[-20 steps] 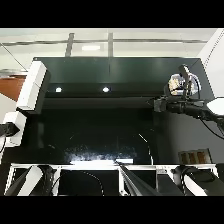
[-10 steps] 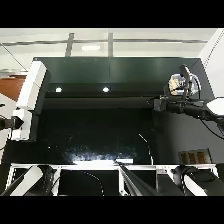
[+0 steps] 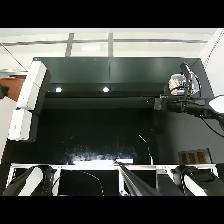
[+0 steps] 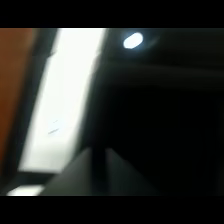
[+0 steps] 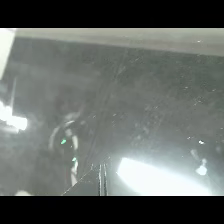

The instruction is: Fold the box and place the chain.

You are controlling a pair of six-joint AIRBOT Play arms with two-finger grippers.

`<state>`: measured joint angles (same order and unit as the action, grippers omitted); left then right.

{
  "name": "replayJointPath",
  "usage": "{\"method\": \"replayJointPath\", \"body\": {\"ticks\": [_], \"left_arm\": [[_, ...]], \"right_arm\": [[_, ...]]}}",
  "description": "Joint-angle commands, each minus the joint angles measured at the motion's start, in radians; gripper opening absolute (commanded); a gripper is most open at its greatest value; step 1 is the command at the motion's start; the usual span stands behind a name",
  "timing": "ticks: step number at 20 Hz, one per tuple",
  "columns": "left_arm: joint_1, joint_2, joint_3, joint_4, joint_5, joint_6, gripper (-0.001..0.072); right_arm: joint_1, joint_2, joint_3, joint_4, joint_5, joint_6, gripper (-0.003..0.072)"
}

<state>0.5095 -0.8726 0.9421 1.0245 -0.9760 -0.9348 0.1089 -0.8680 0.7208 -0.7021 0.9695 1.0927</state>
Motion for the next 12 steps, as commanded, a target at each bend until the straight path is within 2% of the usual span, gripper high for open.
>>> {"method": "replayJointPath", "body": {"ticks": [1,2,4,6,8,9,12], "left_arm": [[-0.220,0.021,0.038,-0.235,-0.123,-0.051,0.0025],[-0.314,0.035,0.014,-0.206,-0.106,-0.072,0.0024],[-0.529,0.103,-0.092,-0.085,0.022,-0.186,0.0024],[-0.694,0.176,-0.235,0.009,0.156,-0.288,0.0026],[-0.801,0.226,-0.386,0.050,0.270,-0.337,0.0026],[-0.822,0.235,-0.430,0.063,0.291,-0.339,0.0027],[-0.809,0.236,-0.453,0.063,0.298,-0.341,0.0029]], "right_arm": [[0.015,0.039,0.048,-0.181,0.098,0.077,0.0047],[0.039,0.077,0.045,-0.318,0.074,0.175,0.0047],[0.116,0.171,-0.002,-0.613,-0.021,0.429,0.0047],[0.188,0.236,-0.098,-0.778,-0.115,0.599,0.0048],[0.217,0.234,-0.178,-0.798,-0.177,0.619,0.0047],[0.218,0.234,-0.203,-0.789,-0.195,0.619,0.0046],[0.217,0.234,-0.207,-0.792,-0.193,0.617,0.0046]]}}
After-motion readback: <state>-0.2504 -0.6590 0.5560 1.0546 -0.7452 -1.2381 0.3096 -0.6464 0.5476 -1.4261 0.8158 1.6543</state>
